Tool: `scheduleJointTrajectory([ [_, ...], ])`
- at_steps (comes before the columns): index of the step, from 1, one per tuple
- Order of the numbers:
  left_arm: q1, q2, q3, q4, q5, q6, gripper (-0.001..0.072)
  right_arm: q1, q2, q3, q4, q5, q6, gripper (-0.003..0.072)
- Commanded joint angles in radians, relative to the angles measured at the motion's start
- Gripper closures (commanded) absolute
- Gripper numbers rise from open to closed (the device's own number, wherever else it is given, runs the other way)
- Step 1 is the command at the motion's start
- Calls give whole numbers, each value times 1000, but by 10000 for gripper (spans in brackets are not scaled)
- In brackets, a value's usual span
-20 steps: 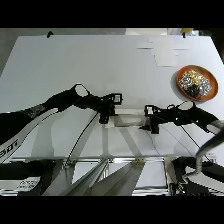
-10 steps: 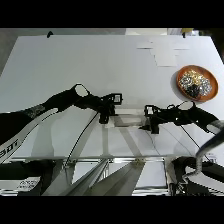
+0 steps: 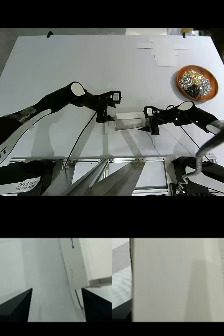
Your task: Fold the box and place the chain.
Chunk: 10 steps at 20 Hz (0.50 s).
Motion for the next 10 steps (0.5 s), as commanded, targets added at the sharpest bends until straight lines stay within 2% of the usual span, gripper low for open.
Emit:
scheduleJointTrajectory([
  [1, 1, 84, 1, 211, -8, -206, 13, -1, 1, 1, 2, -2, 2, 276],
  [5, 1, 217, 1, 396, -42, -442, 14, -1, 1, 1, 2, -2, 2, 276],
  [8, -3, 326, 1, 479, -82, -569, 20, -1, 1, 1, 2, -2, 2, 276],
  [9, -5, 360, 1, 481, -99, -589, 96, -1, 1, 1, 2, -2, 2, 276],
  [10, -11, 388, 1, 481, -114, -602, 226, -1, 1, 1, 2, -2, 2, 276],
])
